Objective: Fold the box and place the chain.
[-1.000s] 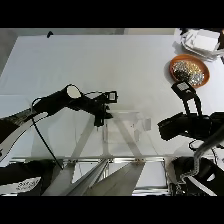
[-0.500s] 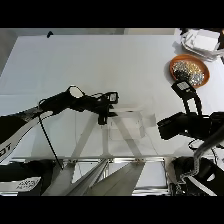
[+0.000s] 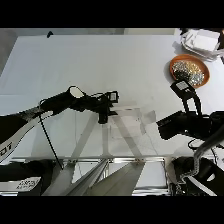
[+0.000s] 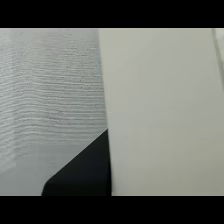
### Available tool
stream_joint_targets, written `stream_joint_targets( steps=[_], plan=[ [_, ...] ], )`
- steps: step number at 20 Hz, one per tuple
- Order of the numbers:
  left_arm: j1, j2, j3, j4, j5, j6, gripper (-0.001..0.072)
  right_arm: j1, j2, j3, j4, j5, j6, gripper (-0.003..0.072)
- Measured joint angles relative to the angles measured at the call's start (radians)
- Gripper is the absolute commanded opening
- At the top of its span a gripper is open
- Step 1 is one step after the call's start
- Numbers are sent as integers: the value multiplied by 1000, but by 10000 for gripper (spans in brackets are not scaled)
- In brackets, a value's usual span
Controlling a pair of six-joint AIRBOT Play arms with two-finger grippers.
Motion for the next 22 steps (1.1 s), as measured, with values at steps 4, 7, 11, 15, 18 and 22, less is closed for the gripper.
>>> stream_joint_targets(
  steps=[4, 7, 11, 15, 18, 22],
  plan=[
    [0, 0, 0, 32, 1, 0, 5, 0, 0, 0, -1, -2, -3, 322],
    [0, 0, 0, 47, 0, 0, 9, 0, 0, 0, -3, -2, -9, 322],
    [0, 0, 0, 55, -2, 0, 4, 0, 0, 0, -3, -5, -27, 321],
    [0, 0, 1, 59, -14, 3, 1, 0, 0, 0, -3, -16, -34, 321],
    [0, 0, 11, 71, -48, 17, 0, 0, 0, 0, -2, -21, -37, 321],
    [0, -1, 35, 84, -70, 21, 0, 0, 0, 0, -1, -24, -37, 321]
  ],
)
